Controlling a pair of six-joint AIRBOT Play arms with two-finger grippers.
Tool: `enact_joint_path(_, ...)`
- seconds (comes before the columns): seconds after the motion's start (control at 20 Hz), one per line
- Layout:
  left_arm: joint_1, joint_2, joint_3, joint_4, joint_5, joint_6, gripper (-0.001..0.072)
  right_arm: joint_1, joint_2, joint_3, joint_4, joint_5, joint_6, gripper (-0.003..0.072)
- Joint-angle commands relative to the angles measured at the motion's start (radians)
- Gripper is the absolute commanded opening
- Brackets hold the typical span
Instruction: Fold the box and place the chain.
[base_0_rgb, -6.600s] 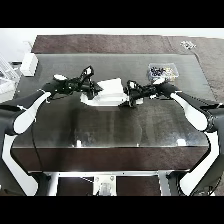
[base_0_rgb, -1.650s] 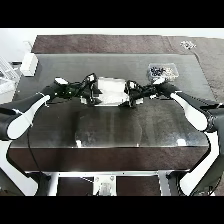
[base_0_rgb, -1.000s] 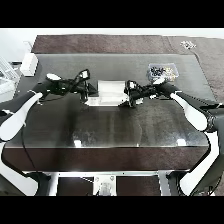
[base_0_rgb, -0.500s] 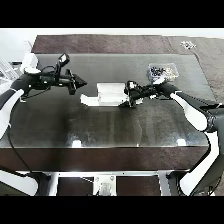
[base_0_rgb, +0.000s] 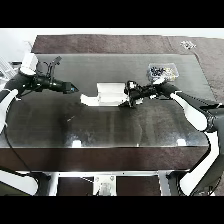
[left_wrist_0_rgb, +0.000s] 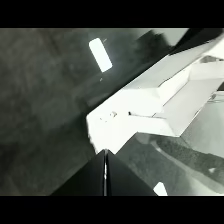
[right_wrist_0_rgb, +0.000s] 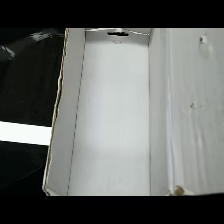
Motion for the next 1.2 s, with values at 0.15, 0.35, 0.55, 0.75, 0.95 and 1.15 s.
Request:
enact_joint_path(0.15,0.002,-0.001,-0.063,0.075,-0.02,-0.199,0.0021,0.0,0.0,0.0,0.0,0.0,0.0,0.0587)
enact_joint_path(0.35,0.002,-0.001,-0.119,0.106,0.034,-0.246,0.0021,0.0,0.0,0.0,0.0,0.0,0.0,0.0587)
enact_joint_path(0.55,-0.045,-0.001,-0.121,0.132,0.071,-0.303,0.0021,0.0,0.0,0.0,0.0,0.0,0.0,0.0587)
enact_joint_path(0.75,-0.116,-0.005,-0.121,0.183,0.183,-0.403,0.0022,0.0,0.0,0.0,0.0,0.0,0.0,0.0587)
enact_joint_path(0.95,-0.123,-0.027,-0.121,0.137,0.182,-0.389,0.0022,0.0,0.0,0.0,0.0,0.0,0.0,0.0587)
enact_joint_path(1.15,-0.142,-0.028,-0.121,0.094,0.242,-0.369,0.0021,0.0,0.0,0.0,0.0,0.0,0.0,0.0587)
